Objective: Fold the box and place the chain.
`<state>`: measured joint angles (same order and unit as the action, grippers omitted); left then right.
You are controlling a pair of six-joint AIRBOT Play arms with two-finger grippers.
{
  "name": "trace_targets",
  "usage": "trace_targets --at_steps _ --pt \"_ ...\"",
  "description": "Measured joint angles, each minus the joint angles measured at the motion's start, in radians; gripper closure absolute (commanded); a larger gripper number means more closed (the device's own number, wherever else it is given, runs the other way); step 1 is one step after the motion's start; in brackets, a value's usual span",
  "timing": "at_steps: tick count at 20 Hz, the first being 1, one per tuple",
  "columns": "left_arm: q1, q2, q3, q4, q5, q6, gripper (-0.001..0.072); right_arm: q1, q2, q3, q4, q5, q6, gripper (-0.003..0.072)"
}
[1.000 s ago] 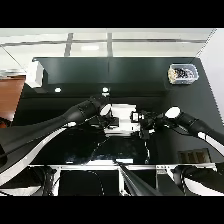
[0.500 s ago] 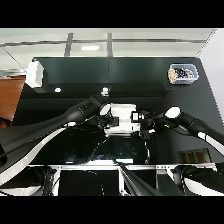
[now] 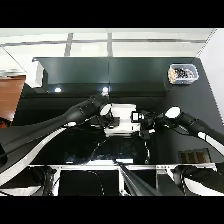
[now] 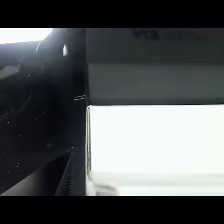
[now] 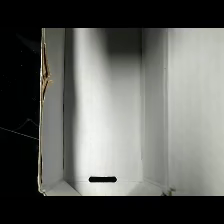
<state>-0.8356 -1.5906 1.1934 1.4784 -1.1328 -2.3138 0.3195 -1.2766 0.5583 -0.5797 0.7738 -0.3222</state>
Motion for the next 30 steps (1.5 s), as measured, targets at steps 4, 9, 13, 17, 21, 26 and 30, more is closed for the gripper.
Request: trace_targets --at_steps 4,9,13,17,21,26,30 --pt "0.0 0.0 0.007 0.006 -0.005 0.0 0.0299 0.0 0.0 0.0 0.0 0.0 0.0 0.0529" --pt "0.0 0.0 0.009 0.026 -0.034 -0.006 0.0682 0.0 0.0 0.0 0.0 0.0 0.0 0.0529" --pt "-0.001 0.0 0.01 0.029 -0.037 -0.008 0.0683 0.0 0.0 0.0 0.0 0.0 0.0 0.0529" --pt "-0.001 0.0 0.01 0.029 -0.039 -0.008 0.0683 0.0 0.0 0.001 0.003 0.0 0.0 0.0529" --pt "-0.001 0.0 0.01 0.029 -0.041 -0.008 0.0683 0.0 0.0 0.001 0.007 0.0 -0.001 0.0529" --pt "-0.001 0.0 0.01 0.028 -0.046 -0.005 0.0682 0.0 0.0 0.001 0.006 0.021 0.008 -0.0024" --pt "-0.001 0.0 0.01 0.029 -0.046 -0.005 0.0681 0.0 0.013 0.001 -0.021 0.027 0.087 -0.0023"
